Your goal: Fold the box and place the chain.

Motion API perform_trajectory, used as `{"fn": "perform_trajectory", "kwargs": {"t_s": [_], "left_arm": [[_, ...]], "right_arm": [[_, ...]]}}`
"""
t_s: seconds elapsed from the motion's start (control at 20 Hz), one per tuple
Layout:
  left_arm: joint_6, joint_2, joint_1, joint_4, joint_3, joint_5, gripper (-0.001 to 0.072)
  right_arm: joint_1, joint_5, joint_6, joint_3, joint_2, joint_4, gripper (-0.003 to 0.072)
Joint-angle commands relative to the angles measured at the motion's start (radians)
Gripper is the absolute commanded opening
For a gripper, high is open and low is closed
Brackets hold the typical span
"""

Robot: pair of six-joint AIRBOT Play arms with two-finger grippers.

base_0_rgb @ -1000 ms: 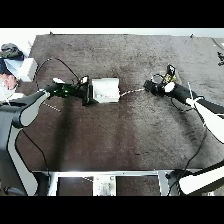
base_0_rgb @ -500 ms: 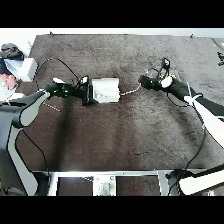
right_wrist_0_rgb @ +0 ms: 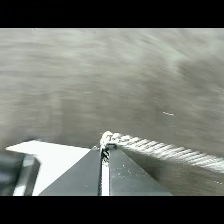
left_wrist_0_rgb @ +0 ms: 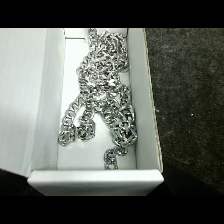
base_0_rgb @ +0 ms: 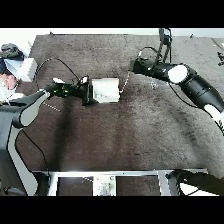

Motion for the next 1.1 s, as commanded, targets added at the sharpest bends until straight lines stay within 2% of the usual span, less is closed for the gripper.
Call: {"fn": "perform_trajectory", "kwargs": {"t_s": [0.0,0.35,0.85,0.9,0.95,1.0,1.05], "left_arm": [[0.0,0.0,0.0,0.0,0.0,0.0,0.0326],[0.0,0.0,0.0,0.0,0.0,0.0,0.0326],[0.0,0.0,0.0,0.0,0.0,0.0,0.0326],[0.0,0.0,0.0,0.0,0.0,0.0,0.0326],[0.0,0.0,0.0,0.0,0.0,0.0,0.0326],[0.0,0.0,0.0,0.0,0.0,0.0,0.0326],[0.0,0.0,0.0,0.0,0.0,0.0,0.0326]], "right_arm": [[0.076,-0.04,-0.009,0.003,0.053,-0.001,0.0013],[0.196,-0.127,-0.009,0.003,0.039,0.018,0.0012],[0.299,-0.154,-0.001,0.003,-0.209,0.059,0.0013],[0.292,-0.156,-0.001,0.003,-0.219,0.059,0.0065],[0.278,-0.155,-0.002,0.003,-0.222,0.057,0.0292],[0.258,-0.151,-0.002,0.003,-0.222,0.051,0.0336],[0.237,-0.139,-0.002,0.003,-0.218,0.032,0.0336]]}}
